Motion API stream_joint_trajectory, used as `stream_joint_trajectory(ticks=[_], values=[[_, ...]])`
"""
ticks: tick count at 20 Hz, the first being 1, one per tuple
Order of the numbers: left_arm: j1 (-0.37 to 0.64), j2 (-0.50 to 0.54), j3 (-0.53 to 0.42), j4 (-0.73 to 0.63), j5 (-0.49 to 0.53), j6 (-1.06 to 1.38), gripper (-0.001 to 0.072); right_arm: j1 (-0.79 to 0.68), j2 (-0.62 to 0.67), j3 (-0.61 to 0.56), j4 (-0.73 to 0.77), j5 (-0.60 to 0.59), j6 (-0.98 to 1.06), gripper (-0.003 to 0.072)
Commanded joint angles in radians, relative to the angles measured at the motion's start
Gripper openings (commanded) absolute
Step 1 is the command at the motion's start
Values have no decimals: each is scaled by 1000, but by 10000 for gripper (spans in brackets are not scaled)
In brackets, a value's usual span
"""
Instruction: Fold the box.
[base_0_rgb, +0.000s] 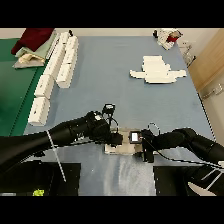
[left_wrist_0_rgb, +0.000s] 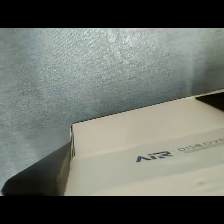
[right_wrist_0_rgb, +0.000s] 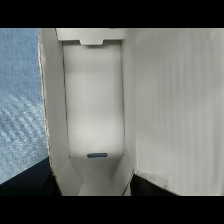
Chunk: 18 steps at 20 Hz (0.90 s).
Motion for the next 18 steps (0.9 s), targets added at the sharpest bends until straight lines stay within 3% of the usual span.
stream_joint_trajectory(ticks=[1,8,9,10,18], values=[[-17,-39,22,29,-30,-43,401,0,0,0,0,0,0,535],[-17,-43,23,102,-56,-105,397,0,0,0,0,0,0,536],[-17,-43,23,108,-64,-108,201,0,0,0,0,0,0,536],[-17,-43,23,107,-62,-108,106,0,0,0,0,0,0,536],[-48,-43,23,108,-63,-137,104,0,0,0,0,0,0,536]])
